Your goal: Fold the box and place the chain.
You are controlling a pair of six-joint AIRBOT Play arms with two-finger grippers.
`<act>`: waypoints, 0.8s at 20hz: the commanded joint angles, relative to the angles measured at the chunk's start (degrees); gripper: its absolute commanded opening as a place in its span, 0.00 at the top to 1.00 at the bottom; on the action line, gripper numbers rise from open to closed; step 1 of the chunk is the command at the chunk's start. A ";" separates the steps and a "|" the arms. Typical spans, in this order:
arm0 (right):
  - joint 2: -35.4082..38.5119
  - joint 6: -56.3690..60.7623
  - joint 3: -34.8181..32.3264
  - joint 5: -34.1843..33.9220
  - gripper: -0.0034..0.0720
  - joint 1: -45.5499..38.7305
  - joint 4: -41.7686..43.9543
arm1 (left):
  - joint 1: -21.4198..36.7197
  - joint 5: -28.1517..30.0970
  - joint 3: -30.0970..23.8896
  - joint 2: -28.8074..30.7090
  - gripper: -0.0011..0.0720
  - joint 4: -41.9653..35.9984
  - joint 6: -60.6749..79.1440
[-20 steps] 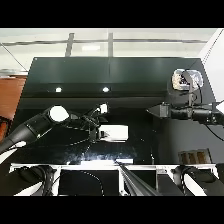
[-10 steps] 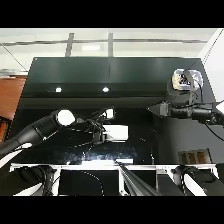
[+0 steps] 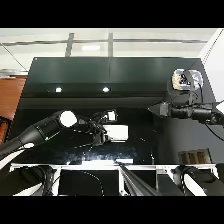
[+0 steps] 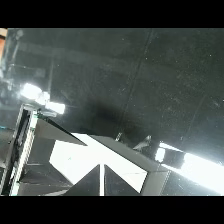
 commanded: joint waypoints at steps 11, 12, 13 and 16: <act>0.02 0.00 0.04 -0.02 0.90 0.00 0.02 | -2.67 2.25 0.07 -3.65 0.01 1.95 0.02; 0.02 0.00 0.04 -0.04 0.90 0.00 0.02 | -3.63 4.28 0.04 -4.28 0.01 3.02 0.02; 0.02 0.00 0.04 -0.22 0.90 0.00 0.02 | -4.33 6.10 0.04 -4.87 0.01 3.39 0.02; 0.02 0.02 0.04 -1.11 0.90 -0.02 0.13 | -5.92 9.03 0.07 -6.73 0.01 3.28 0.00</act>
